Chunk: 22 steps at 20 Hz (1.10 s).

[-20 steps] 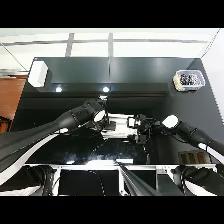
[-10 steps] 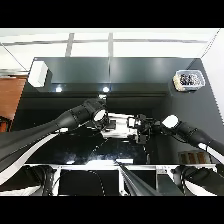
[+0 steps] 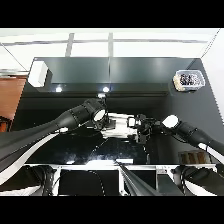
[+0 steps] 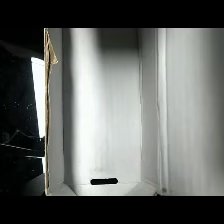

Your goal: Fold the box and place the chain.

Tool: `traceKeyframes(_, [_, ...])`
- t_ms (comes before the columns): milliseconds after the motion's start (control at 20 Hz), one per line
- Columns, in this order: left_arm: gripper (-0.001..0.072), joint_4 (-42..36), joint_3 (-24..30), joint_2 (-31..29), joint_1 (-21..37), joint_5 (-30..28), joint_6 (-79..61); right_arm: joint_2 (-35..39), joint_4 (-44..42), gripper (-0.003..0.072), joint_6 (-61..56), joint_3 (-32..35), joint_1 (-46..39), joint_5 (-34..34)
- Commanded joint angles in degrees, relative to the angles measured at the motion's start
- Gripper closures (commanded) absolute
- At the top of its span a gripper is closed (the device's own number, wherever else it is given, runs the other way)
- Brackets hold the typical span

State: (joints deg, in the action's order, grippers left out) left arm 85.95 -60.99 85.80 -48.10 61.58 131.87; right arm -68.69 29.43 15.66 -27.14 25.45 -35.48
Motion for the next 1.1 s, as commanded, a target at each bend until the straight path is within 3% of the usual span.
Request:
traceKeyframes(0, [0.068,-0.42,-0.02,0.02,0.0,0.22,0.33,0.0,-0.04,0.0519,-1.97,0.02,0.02,-0.28])
traceKeyframes(50, [0.068,-0.26,-0.02,0.02,0.0,0.22,0.33,0.11,-0.02,0.047,-3.89,0.0,0.02,-0.28])
traceKeyframes(100, [0.068,-0.24,-0.02,0.02,0.0,0.22,0.35,0.46,0.13,0.0199,-5.79,0.0,-0.02,-0.2])
traceKeyframes(150, [0.068,0.0,-0.02,0.02,0.0,0.24,0.37,1.14,0.87,0.0066,-6.8,0.0,-0.09,-0.07])
traceKeyframes(500, [0.0679,0.33,-0.02,0.0,0.0,0.46,0.35,11.78,17.88,0.0068,-19.17,0.0,-0.09,-2.19])
traceKeyframes(750, [0.0679,0.35,-0.02,0.0,0.0,0.46,0.35,11.63,18.75,0.0069,-16.96,0.04,-0.04,-4.35])
traceKeyframes(950, [0.0679,0.33,-0.02,0.02,0.0,0.46,0.35,11.56,14.47,0.007,-9.55,0.04,-0.04,-4.35])
traceKeyframes(1000, [0.0679,0.33,-0.02,0.02,0.0,0.46,0.35,11.5,13.84,0.01,-7.89,0.07,-0.04,-4.35])
traceKeyframes(1050, [0.0679,0.33,-0.02,0.02,0.0,0.46,0.37,11.23,13.68,0.0199,-7.04,0.07,-0.04,-4.35])
